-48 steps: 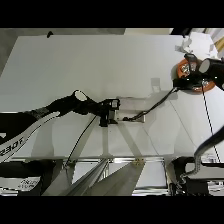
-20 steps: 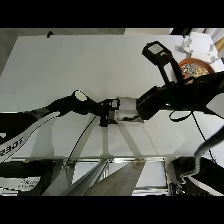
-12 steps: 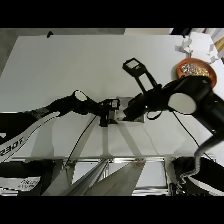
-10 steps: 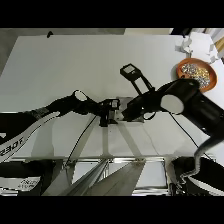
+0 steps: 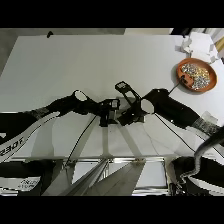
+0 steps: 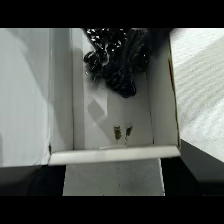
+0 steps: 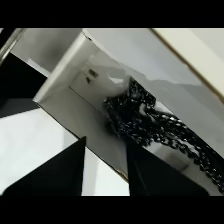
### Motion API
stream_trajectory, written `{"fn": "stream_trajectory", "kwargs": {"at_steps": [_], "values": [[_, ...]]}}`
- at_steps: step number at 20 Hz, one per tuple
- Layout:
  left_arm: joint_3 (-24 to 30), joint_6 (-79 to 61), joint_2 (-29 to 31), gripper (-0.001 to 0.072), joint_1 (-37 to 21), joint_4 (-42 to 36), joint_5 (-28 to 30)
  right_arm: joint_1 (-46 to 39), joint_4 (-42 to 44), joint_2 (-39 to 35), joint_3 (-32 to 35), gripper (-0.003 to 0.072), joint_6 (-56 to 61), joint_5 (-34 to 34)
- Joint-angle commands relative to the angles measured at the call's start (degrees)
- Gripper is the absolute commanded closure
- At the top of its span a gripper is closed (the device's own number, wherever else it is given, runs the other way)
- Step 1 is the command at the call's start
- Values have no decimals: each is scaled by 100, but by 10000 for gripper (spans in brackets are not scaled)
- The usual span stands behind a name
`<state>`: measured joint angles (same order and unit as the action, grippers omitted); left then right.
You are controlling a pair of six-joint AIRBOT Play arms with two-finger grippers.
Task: Fold the box and place the chain.
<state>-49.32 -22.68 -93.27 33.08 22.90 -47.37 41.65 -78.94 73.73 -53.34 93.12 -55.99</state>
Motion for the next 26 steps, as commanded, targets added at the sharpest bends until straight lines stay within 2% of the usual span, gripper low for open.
{"fn": "stream_trajectory", "kwargs": {"at_steps": [1, 4, 7, 10, 13, 16, 21, 26], "values": [[2, -2, 0, 678, -2, 2, 2, -55, 140, -146, 22, 393, -13, 50], [2, -2, 0, 678, -2, 2, 0, -378, 111, -774, 22, 393, -17, -243], [2, -2, 0, 678, -2, 2, 2, -1097, 50, -1368, 22, 394, -31, -807], [2, -2, 0, 678, -2, 2, 2, -1867, -87, -1515, 22, 394, -59, -1390], [2, -2, 0, 678, -2, 2, 0, -2450, -232, -1449, 94, 394, -81, -1480], [2, -2, 0, 678, -2, 2, 2, -3047, -262, -1268, 221, 394, -483, -1128], [2, -2, 0, 678, -2, 2, 0, -4122, -772, -601, 227, 401, -457, -9], [2, -2, 0, 678, -2, 2, 0, -4570, -955, 304, 227, 401, -463, 861]]}}
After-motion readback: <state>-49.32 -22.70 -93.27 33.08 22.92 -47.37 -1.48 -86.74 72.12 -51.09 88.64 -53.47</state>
